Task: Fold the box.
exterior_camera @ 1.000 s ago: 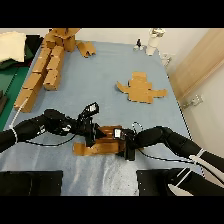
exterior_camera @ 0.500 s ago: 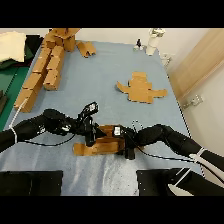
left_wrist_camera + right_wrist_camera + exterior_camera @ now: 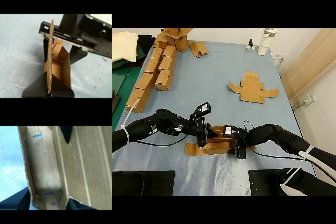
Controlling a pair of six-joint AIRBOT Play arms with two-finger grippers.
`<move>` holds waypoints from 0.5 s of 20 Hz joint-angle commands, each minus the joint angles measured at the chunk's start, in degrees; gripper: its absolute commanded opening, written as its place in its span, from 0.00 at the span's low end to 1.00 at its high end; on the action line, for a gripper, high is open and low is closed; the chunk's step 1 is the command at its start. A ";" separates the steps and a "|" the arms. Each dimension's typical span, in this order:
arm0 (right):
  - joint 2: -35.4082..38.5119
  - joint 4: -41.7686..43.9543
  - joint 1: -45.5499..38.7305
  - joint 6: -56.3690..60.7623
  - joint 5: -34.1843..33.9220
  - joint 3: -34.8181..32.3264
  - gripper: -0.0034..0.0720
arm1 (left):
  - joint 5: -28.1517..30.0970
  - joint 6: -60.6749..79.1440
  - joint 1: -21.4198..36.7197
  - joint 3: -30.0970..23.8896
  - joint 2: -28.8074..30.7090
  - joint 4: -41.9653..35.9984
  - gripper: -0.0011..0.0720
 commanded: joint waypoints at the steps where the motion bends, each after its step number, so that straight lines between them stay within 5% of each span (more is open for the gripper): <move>1: -0.50 -0.46 0.07 0.13 -0.72 -0.04 0.72 | -0.15 0.00 0.02 0.07 0.04 -0.09 0.03; 10: -0.50 -0.46 0.07 0.13 -0.92 -0.04 0.73 | 0.28 -0.04 0.00 0.07 0.04 -0.17 0.03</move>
